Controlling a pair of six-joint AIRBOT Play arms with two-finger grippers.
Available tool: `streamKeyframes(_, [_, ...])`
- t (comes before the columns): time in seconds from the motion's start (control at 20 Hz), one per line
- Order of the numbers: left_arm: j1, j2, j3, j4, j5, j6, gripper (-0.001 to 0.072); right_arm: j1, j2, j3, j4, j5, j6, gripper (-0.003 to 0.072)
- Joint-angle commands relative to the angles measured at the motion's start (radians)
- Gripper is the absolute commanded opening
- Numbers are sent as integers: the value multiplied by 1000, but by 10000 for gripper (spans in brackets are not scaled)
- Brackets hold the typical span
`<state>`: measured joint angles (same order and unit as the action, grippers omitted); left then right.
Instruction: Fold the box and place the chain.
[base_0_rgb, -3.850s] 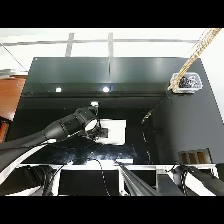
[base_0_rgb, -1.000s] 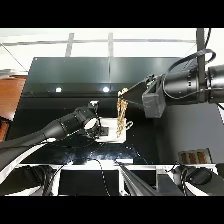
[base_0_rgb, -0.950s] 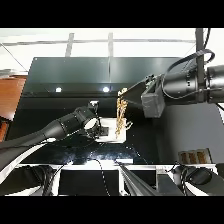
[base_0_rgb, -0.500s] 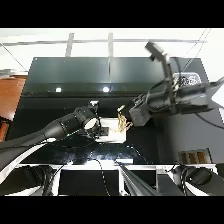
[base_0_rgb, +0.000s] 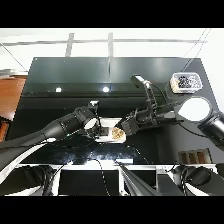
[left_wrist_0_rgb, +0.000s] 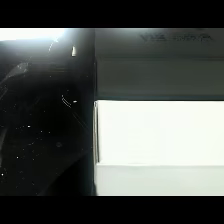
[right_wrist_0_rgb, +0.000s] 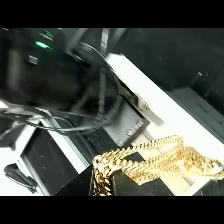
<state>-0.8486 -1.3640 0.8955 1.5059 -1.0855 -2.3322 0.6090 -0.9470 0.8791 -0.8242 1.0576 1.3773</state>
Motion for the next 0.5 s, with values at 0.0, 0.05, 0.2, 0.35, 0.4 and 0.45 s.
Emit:
streamKeyframes(0.0, [1,0,1,0,0,1,26,-2,0,-42,-4,-25,-5,383])
streamKeyframes(0.05, [1,0,1,0,-1,1,26,-18,3,-42,-11,-7,-7,631])
streamKeyframes(0.2, [1,0,1,-5,-8,1,26,-163,31,-42,-99,123,-68,701])
streamKeyframes(0.35, [1,0,1,-4,-19,1,26,-300,40,-70,-288,167,-228,701])
streamKeyframes(0.4, [1,0,1,-5,-19,1,27,-314,39,-108,-326,131,-307,702])
streamKeyframes(0.45, [1,0,1,-5,-19,1,26,-312,38,-151,-326,76,-388,702])
